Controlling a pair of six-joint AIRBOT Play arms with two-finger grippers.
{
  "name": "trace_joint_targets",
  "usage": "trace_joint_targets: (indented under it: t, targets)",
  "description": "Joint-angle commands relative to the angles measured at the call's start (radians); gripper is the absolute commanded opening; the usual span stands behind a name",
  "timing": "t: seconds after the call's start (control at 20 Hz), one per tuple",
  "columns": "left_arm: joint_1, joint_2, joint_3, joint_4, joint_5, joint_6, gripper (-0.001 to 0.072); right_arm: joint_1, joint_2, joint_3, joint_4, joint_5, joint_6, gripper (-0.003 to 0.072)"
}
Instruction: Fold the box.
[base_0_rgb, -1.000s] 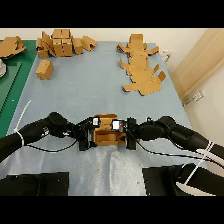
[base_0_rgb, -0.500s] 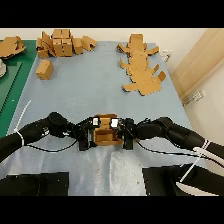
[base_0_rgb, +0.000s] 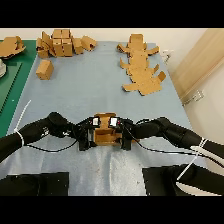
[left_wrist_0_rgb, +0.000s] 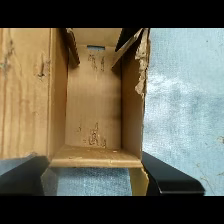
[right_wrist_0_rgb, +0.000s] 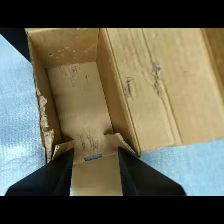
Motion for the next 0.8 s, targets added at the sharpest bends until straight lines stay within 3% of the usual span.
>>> trace_joint_targets:
  t: [0.0, 0.35, 0.4, 0.45, 0.55, 0.6, 0.75]
  targets:
    - [0.0, 0.001, 0.001, 0.0, 0.0, 0.0, 0.0478, 0.001, -0.001, 0.0, 0.005, 0.001, -0.002, 0.0447]
    - [0.0, 0.001, 0.001, 0.0, 0.0, 0.0, 0.0478, 0.001, 0.0, 0.0, -0.001, -0.002, 0.002, 0.0443]
    - [0.0, 0.001, 0.001, 0.0, 0.0, 0.0, 0.0478, 0.0, 0.002, 0.0, -0.004, -0.01, 0.03, 0.0366]
    - [0.0, 0.001, 0.001, 0.0, 0.0, 0.0, 0.0478, -0.002, 0.009, 0.0, -0.019, -0.028, 0.096, 0.0217]
    - [0.0, 0.001, 0.001, 0.0, 0.0, 0.0, 0.0478, -0.015, 0.044, 0.0, -0.091, -0.087, 0.315, 0.0052]
    - [0.0, 0.001, 0.001, 0.0, 0.0, -0.001, 0.0478, -0.022, 0.071, 0.0, -0.125, -0.122, 0.435, 0.0005]
    - [0.0, 0.001, 0.001, 0.0, 0.0, 0.0, 0.0478, -0.052, 0.166, -0.001, -0.228, -0.193, 0.725, 0.0004]
